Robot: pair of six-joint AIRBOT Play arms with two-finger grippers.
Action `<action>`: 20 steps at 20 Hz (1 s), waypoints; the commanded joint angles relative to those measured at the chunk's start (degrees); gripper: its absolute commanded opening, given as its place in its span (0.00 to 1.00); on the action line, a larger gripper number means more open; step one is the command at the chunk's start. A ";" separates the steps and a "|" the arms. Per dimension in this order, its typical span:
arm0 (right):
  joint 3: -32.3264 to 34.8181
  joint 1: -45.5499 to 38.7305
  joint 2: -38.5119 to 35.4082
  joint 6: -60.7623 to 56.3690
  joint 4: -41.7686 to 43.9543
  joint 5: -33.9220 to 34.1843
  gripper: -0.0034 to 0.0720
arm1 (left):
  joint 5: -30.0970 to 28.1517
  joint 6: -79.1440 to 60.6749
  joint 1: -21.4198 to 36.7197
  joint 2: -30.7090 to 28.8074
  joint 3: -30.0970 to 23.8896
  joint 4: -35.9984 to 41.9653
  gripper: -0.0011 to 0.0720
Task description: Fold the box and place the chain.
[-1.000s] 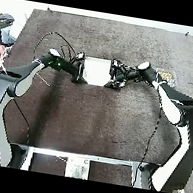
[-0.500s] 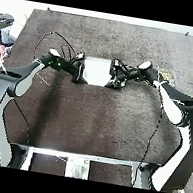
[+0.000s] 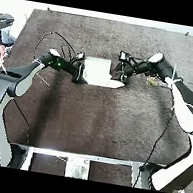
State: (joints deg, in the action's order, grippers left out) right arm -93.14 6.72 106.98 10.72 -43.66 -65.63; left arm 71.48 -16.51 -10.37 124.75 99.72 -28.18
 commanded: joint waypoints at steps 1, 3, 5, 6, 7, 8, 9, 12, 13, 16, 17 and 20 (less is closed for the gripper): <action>-0.07 -0.11 -3.41 -1.95 7.08 -0.87 0.06 | 0.02 -0.02 0.00 -0.04 0.00 0.00 0.66; -0.02 0.15 -2.97 -1.97 14.10 -0.81 0.06 | 0.02 -0.02 0.02 -0.04 0.00 -0.02 0.66; -0.02 1.33 -1.57 -1.95 15.45 2.29 0.06 | 0.02 -0.02 0.00 -0.04 -0.02 0.00 0.66; -0.04 2.12 -0.57 -1.84 15.58 4.76 0.06 | 0.02 -0.02 0.00 -0.04 -0.02 -0.02 0.66; -0.04 2.82 0.42 -1.73 15.65 7.21 0.06 | 0.02 -0.02 0.00 -0.04 0.00 0.00 0.66; -0.04 3.41 1.53 -1.73 15.63 10.03 0.06 | 0.02 -0.02 0.00 -0.04 0.00 0.00 0.66; -0.04 3.76 2.49 -1.73 15.63 12.68 0.06 | 0.02 -0.02 0.00 -0.04 0.00 0.00 0.66; -0.04 3.91 4.94 -1.75 15.63 17.68 0.06 | 0.02 -0.02 0.02 -0.04 -0.02 -0.02 0.66; -0.04 3.91 5.64 -1.73 15.63 18.12 0.06 | 0.02 -0.02 0.00 -0.04 -0.02 0.00 0.66; -0.04 3.93 7.17 -1.73 15.61 17.33 0.06 | 0.02 -0.02 0.00 -0.04 -0.02 0.00 0.66; -0.04 3.93 7.39 -1.75 15.52 16.55 0.06 | 0.02 -0.02 0.00 -0.04 0.00 0.00 0.66; -0.02 3.93 7.63 -1.73 13.99 15.04 0.06 | 0.00 -0.02 0.00 -0.04 -0.02 0.00 0.66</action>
